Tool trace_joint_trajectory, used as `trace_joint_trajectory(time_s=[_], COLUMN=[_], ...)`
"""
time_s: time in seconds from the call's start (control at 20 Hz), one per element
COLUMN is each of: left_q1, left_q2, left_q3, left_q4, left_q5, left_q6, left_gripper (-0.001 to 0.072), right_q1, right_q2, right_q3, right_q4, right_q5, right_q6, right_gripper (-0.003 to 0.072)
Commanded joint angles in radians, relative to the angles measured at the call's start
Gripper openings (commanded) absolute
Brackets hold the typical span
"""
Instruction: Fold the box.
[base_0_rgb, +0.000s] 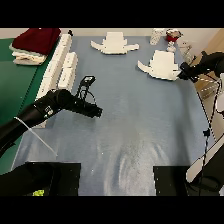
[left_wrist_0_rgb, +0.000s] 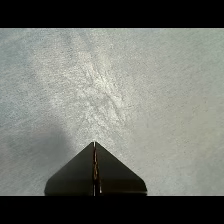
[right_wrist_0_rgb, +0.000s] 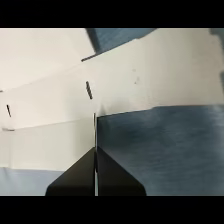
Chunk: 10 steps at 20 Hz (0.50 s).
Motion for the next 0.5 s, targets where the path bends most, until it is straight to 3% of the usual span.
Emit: trace_joint_trajectory(time_s=[0.0,0.25,0.45], left_q1=[-0.001,-0.001,-0.001], left_q2=[-0.001,-0.001,-0.001], left_q3=[0.000,0.000,0.000], left_q4=[0.000,0.000,0.000], left_q5=[0.000,0.000,0.000], left_q6=[0.000,0.000,0.000], left_gripper=[0.0011,0.0011,0.0011], right_q1=[0.008,0.008,0.008], right_q2=[0.013,0.133,0.365], right_q3=[0.006,-0.084,-0.400], right_q4=[0.056,0.058,0.036], right_q5=[-0.045,-0.155,-0.130], right_q6=[-0.044,-0.065,-0.103], right_gripper=[0.0004,0.0004,0.0004])
